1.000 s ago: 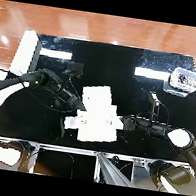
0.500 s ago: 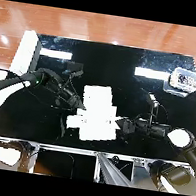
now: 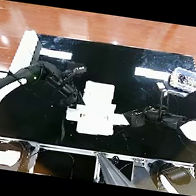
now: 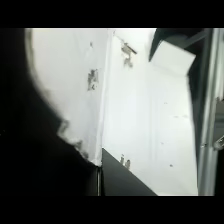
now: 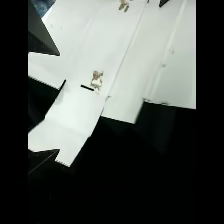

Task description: Fold the box and place the chain.

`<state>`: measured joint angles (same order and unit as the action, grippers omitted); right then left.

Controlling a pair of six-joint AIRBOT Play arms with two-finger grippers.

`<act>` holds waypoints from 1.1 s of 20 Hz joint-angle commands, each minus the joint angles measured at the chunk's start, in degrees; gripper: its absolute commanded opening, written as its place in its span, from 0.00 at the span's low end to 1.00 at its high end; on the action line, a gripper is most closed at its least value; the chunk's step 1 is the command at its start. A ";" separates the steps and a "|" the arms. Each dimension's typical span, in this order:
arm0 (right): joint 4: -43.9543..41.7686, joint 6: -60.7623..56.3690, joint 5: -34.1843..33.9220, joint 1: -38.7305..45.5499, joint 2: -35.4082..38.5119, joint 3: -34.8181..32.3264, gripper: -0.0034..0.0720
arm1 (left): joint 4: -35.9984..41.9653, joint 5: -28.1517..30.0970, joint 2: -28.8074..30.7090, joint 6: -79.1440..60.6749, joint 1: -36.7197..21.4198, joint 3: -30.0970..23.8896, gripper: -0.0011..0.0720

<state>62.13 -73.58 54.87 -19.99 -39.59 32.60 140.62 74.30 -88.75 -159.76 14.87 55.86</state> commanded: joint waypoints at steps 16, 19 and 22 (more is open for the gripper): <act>7.80 8.26 5.70 0.94 0.02 3.10 0.99 | -22.36 -12.26 10.84 3.82 14.53 -1.84 0.04; 10.19 8.24 6.05 0.94 0.02 3.10 0.99 | -22.97 -11.76 11.76 4.22 15.76 -1.99 0.04; 10.16 8.26 5.99 0.94 0.02 3.10 0.99 | -23.65 -11.93 13.57 4.33 15.82 -4.37 0.04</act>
